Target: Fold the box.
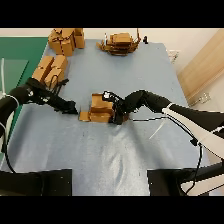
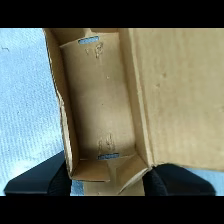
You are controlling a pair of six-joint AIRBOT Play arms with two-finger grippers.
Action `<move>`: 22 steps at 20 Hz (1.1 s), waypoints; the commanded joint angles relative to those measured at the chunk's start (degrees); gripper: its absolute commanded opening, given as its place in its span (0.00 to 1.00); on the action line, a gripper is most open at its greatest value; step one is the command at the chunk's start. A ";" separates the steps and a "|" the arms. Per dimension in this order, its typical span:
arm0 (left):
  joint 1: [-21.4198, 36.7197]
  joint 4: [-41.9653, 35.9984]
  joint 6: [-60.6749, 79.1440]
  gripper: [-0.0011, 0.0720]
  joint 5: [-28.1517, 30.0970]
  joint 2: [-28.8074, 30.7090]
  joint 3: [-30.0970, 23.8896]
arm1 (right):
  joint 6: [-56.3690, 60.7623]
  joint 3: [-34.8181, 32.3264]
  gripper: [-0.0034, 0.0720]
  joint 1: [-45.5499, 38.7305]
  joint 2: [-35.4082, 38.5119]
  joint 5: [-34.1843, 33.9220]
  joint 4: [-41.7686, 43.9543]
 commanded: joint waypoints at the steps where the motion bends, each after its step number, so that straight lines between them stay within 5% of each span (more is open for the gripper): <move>1: -3.41 2.84 -4.46 0.04 4.15 -1.20 0.00 | 0.02 0.02 0.25 -0.02 0.00 0.31 0.04; 13: -0.42 5.29 -7.41 0.04 5.97 0.04 0.70 | 0.00 0.02 0.25 -0.02 0.00 0.15 0.07; 22: -4.87 2.89 -6.54 0.04 2.67 -1.44 0.68 | 0.00 0.02 0.25 -0.02 0.00 0.31 0.04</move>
